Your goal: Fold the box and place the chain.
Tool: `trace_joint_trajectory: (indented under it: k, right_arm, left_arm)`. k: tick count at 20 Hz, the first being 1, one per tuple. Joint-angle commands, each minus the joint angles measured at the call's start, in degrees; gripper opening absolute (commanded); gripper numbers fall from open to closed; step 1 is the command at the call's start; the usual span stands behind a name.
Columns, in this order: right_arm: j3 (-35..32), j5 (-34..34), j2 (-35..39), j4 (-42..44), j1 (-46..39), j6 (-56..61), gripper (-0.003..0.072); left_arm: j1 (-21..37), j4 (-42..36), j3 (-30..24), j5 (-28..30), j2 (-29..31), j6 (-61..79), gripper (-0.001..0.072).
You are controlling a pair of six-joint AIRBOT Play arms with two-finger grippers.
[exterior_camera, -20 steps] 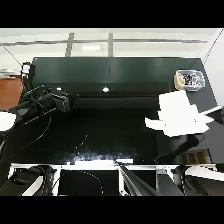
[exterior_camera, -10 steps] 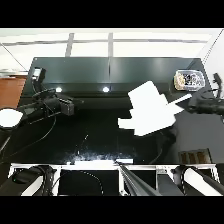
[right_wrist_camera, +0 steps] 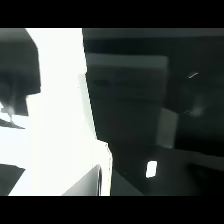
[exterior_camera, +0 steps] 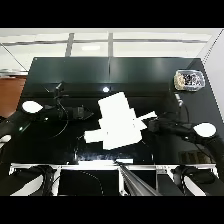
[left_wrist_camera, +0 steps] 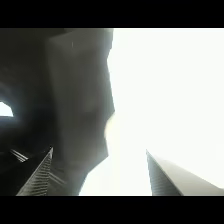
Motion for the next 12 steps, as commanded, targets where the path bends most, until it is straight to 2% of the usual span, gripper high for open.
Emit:
trace_joint_trajectory:
  k: [1, 4, 8, 12]
  right_arm:
    - [-1.75, -9.68, 0.92, 0.9, 8.83, -0.09, 0.0043]
    - [-1.75, -9.55, 0.92, 0.85, 9.27, 0.7, 0.0043]
    - [-1.75, -9.53, 0.92, 0.85, 9.27, 0.76, 0.0043]
    - [-1.75, -8.79, 0.92, 0.83, 9.25, 0.94, 0.0043]
  left_arm:
    - [2.43, -11.34, -0.02, -6.64, -8.85, 9.18, 0.0703]
    - [1.68, -15.58, 0.13, -7.82, -13.05, 18.4, 0.0704]
    - [-0.92, -18.43, 2.08, -17.07, -20.96, 26.91, 0.0703]
    - [-3.87, -18.34, 6.4, -17.33, -25.94, 28.26, 0.0687]
